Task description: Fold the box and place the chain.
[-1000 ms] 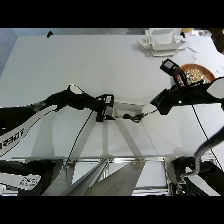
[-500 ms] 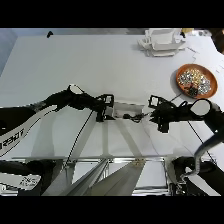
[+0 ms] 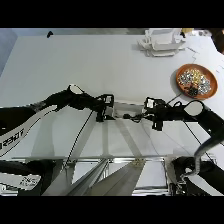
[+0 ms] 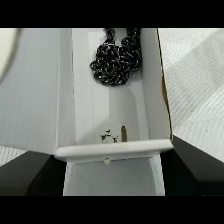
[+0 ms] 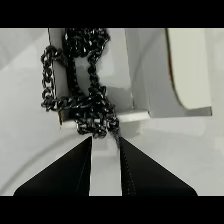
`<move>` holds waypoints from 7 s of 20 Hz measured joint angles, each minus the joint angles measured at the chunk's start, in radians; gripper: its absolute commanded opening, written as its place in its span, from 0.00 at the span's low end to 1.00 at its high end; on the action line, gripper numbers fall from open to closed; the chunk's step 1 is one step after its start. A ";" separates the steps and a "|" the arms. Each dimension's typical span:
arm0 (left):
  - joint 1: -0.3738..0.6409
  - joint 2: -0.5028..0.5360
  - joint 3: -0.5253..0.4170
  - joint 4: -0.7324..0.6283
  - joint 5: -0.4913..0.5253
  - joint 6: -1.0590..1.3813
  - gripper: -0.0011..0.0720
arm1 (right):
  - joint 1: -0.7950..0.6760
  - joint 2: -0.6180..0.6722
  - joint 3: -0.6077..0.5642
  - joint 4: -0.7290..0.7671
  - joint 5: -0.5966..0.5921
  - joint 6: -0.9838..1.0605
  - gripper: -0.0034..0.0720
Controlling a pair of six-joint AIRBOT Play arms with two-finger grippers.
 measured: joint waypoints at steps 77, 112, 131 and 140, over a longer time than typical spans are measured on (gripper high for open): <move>0.000 0.000 0.000 0.000 0.000 0.000 0.12 | -0.121 -0.146 0.409 -0.457 0.119 1.269 0.56; 0.000 0.000 0.000 0.000 0.000 0.000 0.12 | -0.059 -0.121 0.357 -0.555 0.164 1.419 0.07; 0.000 0.000 0.000 0.000 0.000 0.000 0.12 | 0.233 0.220 0.354 -0.072 0.149 1.264 0.07; 0.000 0.000 0.000 0.000 0.000 0.000 0.12 | 0.325 0.047 0.353 -0.040 0.052 1.259 0.13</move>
